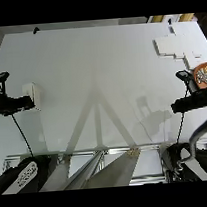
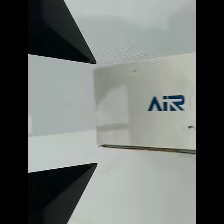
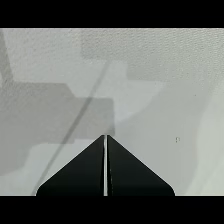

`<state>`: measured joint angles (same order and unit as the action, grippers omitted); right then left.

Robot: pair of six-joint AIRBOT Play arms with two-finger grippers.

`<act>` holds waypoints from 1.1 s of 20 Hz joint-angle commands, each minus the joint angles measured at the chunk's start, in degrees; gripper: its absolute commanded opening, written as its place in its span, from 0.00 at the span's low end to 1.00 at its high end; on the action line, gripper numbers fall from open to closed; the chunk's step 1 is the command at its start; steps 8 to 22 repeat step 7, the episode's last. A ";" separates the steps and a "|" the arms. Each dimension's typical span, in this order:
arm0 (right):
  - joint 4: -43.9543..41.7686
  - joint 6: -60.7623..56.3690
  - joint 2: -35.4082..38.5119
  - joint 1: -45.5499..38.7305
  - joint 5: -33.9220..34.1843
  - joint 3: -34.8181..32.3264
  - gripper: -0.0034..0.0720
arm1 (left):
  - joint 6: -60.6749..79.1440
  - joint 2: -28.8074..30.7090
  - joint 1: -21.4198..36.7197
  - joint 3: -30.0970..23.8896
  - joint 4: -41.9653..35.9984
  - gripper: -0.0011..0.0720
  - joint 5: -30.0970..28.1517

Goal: Fold the box and place the chain.

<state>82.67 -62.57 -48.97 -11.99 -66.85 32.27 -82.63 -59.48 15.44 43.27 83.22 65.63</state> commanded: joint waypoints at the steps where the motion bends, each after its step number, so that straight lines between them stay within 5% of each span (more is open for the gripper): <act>1: 0.00 0.00 -0.04 -0.04 0.00 0.00 0.08 | 0.31 7.04 0.07 0.02 0.00 0.97 2.08; 7: 0.00 0.00 -0.04 -0.04 0.00 0.00 0.08 | 0.24 17.77 0.04 0.02 -0.26 0.97 2.56; 22: 0.00 0.00 -0.04 -0.04 0.00 0.00 0.08 | 0.24 17.77 0.04 0.02 -0.26 0.97 2.56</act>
